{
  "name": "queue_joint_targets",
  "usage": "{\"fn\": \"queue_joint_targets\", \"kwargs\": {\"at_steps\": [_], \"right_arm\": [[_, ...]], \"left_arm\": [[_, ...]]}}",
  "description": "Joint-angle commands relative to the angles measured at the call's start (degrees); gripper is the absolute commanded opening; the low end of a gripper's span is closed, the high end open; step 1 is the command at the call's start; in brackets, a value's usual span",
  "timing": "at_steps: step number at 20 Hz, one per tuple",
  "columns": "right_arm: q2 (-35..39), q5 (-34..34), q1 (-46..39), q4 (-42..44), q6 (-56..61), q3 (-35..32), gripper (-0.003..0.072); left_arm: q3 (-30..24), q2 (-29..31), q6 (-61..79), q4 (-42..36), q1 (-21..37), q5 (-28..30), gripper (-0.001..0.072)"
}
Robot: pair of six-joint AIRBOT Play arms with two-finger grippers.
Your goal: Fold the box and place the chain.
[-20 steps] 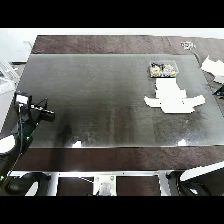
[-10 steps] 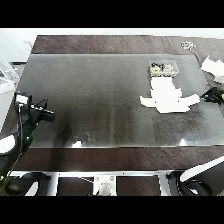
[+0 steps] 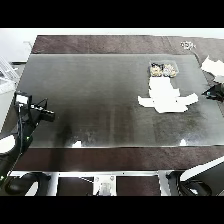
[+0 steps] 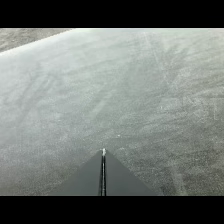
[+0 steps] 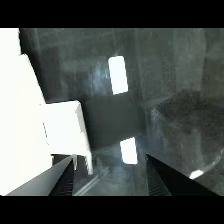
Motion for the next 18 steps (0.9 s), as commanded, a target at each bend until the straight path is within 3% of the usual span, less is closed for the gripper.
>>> {"fn": "queue_joint_targets", "kwargs": {"at_steps": [1,13,18], "right_arm": [[0.2,0.6,-0.1,2.7,0.3,-0.5,0.0535],[-2.5,1.2,3.2,4.0,-1.9,-2.9,0.0533],[-2.5,3.0,3.3,4.2,-3.3,-6.9,0.0532]], "left_arm": [[0.0,0.0,0.0,0.0,0.0,0.0,0.0023],[0.0,0.0,0.0,0.0,0.0,0.0,0.0022],[0.0,0.0,0.0,0.0,0.0,0.0,0.0023]]}}
